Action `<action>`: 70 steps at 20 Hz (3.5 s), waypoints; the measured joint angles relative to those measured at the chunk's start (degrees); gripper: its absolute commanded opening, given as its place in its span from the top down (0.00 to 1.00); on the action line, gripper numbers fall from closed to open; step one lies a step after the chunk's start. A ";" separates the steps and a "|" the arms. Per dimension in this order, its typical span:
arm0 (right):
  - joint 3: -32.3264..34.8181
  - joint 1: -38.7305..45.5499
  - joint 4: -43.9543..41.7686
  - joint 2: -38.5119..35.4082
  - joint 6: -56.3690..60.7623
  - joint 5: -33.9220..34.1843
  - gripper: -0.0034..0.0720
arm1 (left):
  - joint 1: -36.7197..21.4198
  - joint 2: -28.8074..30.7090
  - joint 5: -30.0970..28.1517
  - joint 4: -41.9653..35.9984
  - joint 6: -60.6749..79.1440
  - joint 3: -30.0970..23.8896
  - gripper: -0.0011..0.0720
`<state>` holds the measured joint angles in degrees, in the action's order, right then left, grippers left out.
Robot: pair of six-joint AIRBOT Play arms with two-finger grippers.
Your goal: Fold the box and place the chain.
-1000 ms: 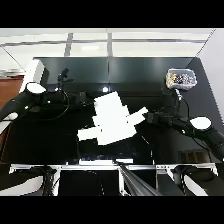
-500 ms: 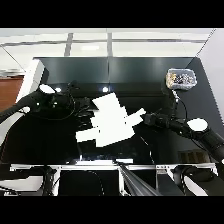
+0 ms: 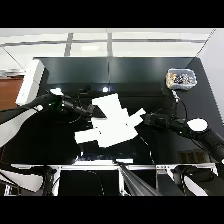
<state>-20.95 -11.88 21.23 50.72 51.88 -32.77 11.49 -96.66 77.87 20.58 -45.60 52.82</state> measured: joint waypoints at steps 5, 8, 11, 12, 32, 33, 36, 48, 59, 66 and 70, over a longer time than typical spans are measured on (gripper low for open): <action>0.00 0.00 0.17 -0.02 -0.35 -0.11 0.94 | 0.17 -2.75 8.63 0.44 7.65 3.34 0.68; -0.02 0.00 1.66 -0.02 -1.38 -1.20 0.94 | 0.17 -3.56 10.78 2.75 8.81 5.46 0.85; -0.07 0.02 4.22 -0.02 -1.90 -2.16 0.31 | 0.17 -3.89 11.13 3.87 9.01 7.21 0.96; -0.26 0.00 5.27 -0.02 -1.97 -2.82 0.05 | 0.24 -3.89 11.17 3.96 9.03 7.69 0.96; -21.92 0.00 50.49 0.11 -1.70 -23.08 0.05 | 6.86 20.02 -15.85 3.37 43.78 -11.08 0.96; -21.22 0.00 49.11 0.11 -3.06 -23.17 0.05 | 7.13 19.89 -17.97 3.56 46.05 -11.15 0.96; -18.21 0.00 44.04 0.11 -9.46 -23.43 0.05 | 8.26 19.39 -23.85 5.57 51.34 -10.73 0.96; -8.48 -2.64 29.70 3.23 -45.24 -19.08 0.05 | 10.60 15.58 -33.33 7.54 59.41 -9.33 0.95; -7.96 -13.03 22.60 10.19 -60.30 -8.55 0.05 | 10.60 15.43 -32.37 7.41 59.58 -9.09 0.95; -7.96 -14.34 18.05 12.35 -65.24 -6.49 0.05 | 10.60 15.39 -32.04 7.48 55.87 -9.05 0.95; -8.00 -13.35 17.62 10.75 -65.59 -6.99 0.05 | 9.97 15.37 -30.64 6.67 51.19 -8.70 0.95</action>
<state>-28.95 -25.23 38.85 61.47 -13.72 -39.77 21.45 -81.30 47.22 27.24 5.58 44.12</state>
